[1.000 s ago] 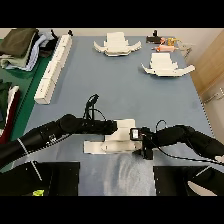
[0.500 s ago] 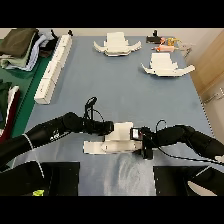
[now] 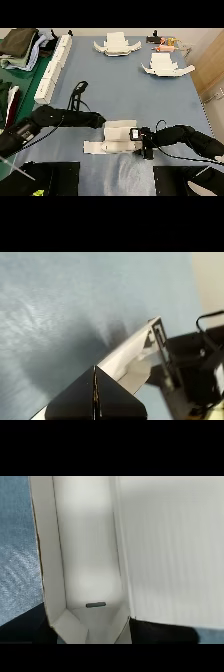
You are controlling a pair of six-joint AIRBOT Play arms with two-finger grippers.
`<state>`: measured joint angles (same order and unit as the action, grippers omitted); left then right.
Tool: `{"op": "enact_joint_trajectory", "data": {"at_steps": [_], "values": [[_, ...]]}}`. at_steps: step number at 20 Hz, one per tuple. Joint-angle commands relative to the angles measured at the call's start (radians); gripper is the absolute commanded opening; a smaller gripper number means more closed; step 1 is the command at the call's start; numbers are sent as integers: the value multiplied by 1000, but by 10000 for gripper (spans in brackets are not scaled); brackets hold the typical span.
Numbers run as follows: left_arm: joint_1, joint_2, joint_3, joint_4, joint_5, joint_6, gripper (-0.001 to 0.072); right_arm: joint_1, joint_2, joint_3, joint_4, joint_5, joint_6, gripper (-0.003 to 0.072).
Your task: Fold the box.
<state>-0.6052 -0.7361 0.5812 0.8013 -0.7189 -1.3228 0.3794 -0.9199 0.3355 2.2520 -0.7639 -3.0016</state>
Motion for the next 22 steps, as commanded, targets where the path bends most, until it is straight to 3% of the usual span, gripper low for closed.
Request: {"op": "enact_joint_trajectory", "data": {"at_steps": [1,4,6,7,8,16,22], "values": [[60,183,4,229,-255,84,11,1,1,0,2,0,1,512],[61,290,3,310,-410,224,12,1,1,0,2,0,1,512],[61,317,3,311,-435,350,52,1,1,0,2,0,1,512],[61,318,3,310,-433,405,393,1,1,0,2,0,1,512],[61,312,-4,311,-414,444,685,1,1,0,2,0,1,512],[56,156,-104,274,-274,780,687,1,1,0,2,0,1,512],[56,40,-222,-46,-159,1232,687,1,1,0,2,0,1,512]]}}
